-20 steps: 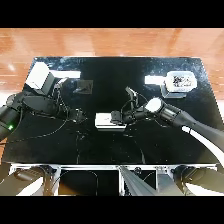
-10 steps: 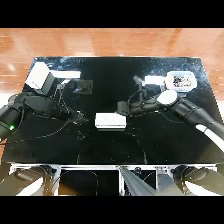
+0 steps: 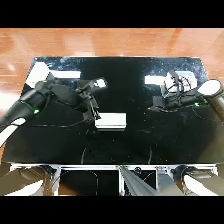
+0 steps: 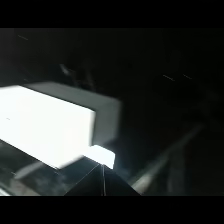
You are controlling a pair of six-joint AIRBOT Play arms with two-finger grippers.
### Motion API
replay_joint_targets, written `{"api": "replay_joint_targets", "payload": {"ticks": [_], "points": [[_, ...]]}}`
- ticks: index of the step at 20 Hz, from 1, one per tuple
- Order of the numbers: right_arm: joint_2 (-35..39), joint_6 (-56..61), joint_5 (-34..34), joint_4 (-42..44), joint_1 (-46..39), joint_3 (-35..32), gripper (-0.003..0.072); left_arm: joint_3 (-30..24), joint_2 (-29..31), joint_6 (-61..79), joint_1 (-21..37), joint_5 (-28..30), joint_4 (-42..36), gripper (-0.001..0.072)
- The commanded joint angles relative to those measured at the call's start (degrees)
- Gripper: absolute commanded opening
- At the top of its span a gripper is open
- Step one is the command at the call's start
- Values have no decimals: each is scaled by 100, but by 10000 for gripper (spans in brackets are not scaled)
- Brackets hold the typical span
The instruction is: Fold the box and place the chain.
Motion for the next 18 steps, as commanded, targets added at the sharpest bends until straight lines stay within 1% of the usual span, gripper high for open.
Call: {"api": "replay_joint_targets", "payload": {"ticks": [1, 3, 6, 9, 11, 15, 18], "points": [[31, 2, 232, -374, -229, 2, 27, 238, -354, 1097, -332, -55, 533, 630], [28, 55, 107, -365, -229, 2, 28, 271, -354, 1078, -376, -184, 664, 631], [31, 175, 74, -365, -229, 2, 28, 326, -315, 1067, -356, 400, 662, 631], [31, 173, 48, -367, -229, 2, 28, 323, -343, 1139, -358, 586, 654, 631], [31, 173, 39, -367, -229, 2, 28, 323, -367, 1152, -354, 883, 658, 631], [31, 173, -7, -363, -214, 2, 27, 323, -455, 1156, -352, 717, 662, 630], [31, 173, -4, -365, -214, 2, 28, 326, -573, 1305, -358, 417, 654, 630]]}}
